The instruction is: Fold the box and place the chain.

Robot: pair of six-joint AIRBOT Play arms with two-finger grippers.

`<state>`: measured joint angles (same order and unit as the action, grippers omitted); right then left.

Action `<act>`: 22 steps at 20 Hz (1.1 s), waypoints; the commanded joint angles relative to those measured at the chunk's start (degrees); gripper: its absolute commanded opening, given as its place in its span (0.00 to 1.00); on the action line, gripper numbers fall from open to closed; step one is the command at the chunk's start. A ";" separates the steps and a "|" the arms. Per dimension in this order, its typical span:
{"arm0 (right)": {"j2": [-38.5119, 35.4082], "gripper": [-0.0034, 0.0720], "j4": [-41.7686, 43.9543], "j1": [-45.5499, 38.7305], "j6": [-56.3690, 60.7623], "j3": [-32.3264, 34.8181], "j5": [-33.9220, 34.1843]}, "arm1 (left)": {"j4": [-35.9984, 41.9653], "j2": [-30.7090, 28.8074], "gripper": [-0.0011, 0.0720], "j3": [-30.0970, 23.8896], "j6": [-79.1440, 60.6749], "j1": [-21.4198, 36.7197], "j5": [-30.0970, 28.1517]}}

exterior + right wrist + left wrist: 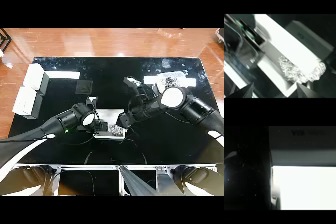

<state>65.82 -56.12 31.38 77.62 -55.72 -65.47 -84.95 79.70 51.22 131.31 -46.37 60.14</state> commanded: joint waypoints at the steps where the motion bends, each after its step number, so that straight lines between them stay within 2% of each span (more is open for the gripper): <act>1: -1.46 0.85 -2.69 -4.33 -7.37 0.15 -7.72 | 0.02 0.00 0.04 0.00 0.00 -0.04 -0.02; 5: -3.48 0.86 -9.51 -12.22 -18.34 0.76 -11.58 | -0.02 0.00 0.04 0.00 0.00 -0.04 0.00; 7: -3.41 0.89 -13.81 -12.81 -24.92 4.59 -7.41 | -0.02 0.00 0.04 0.00 0.00 -0.04 -0.02; 8: -3.15 0.98 -13.07 -12.59 -29.51 7.28 -4.00 | 0.00 0.00 0.04 0.00 0.00 -0.04 -0.02; 10: -2.14 0.98 -9.62 -11.65 -39.95 11.69 1.99 | 0.00 0.00 0.04 0.00 0.00 -0.04 0.00; 16: 4.57 0.98 1.79 -8.85 -63.69 13.07 3.34 | 0.02 0.00 0.04 0.00 0.02 -0.04 0.00; 22: 8.20 0.97 4.15 -8.85 -71.49 13.07 13.55 | -0.02 0.00 0.04 0.00 0.02 -0.02 -0.09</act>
<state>72.29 -54.19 22.39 12.29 -42.78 -56.58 -84.93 79.70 51.22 131.33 -46.37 60.14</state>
